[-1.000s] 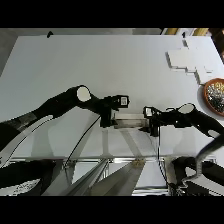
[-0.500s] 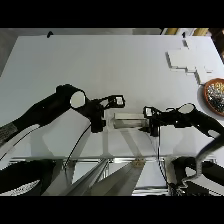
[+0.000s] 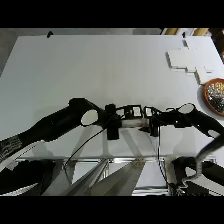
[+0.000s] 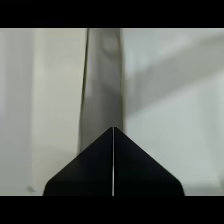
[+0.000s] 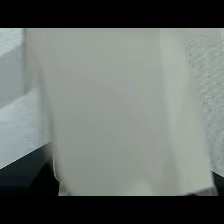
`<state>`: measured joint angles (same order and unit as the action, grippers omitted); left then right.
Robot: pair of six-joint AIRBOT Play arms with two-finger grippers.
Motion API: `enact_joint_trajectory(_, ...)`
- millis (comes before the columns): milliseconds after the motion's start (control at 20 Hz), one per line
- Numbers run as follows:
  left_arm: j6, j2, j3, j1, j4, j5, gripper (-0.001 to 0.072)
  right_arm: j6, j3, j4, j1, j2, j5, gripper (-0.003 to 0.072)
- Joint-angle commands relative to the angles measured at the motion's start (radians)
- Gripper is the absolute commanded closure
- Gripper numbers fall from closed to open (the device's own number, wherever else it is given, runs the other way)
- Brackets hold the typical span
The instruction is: Fold the box and place the chain.
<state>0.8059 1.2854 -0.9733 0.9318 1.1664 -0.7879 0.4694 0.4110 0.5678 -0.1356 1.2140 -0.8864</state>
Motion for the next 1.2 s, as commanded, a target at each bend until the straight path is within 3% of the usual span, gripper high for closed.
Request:
enact_joint_trajectory(0,-0.037,0.024,-0.001,-0.032,-0.051,0.375,0.0702,0.0,0.0,0.0,0.0,0.0,0.0,0.0286)
enact_joint_trajectory(100,-0.035,0.079,-0.001,-0.064,-0.054,0.529,0.0704,0.0,0.0,0.0,0.0,0.0,0.0,0.0286)
enact_joint_trajectory(200,-0.008,0.145,-0.001,-0.083,-0.056,0.582,0.0704,0.0,0.0,0.0,0.0,0.0,0.0,0.0286)
enact_joint_trajectory(350,0.032,0.225,-0.001,-0.078,-0.06,0.549,0.0704,0.0,0.0,0.0,0.0,0.0,0.0,0.0285)
enact_joint_trajectory(550,0.032,0.225,-0.001,-0.073,-0.059,0.508,0.0704,0.0,0.0,0.0,0.0,0.0,0.0,0.0286)
enact_joint_trajectory(850,0.025,0.092,-0.001,-0.077,-0.003,0.232,0.0702,0.0,0.0,0.0,0.0,0.0,0.0,0.0286)
enact_joint_trajectory(1050,0.041,0.014,0.0,-0.076,0.127,-0.095,0.0703,0.0,0.0,0.0,0.0,0.0,0.0,0.0286)
enact_joint_trajectory(1150,0.082,0.016,0.026,-0.08,0.14,-0.126,0.0703,0.0,0.0,0.0,0.001,0.0,0.0,0.0286)
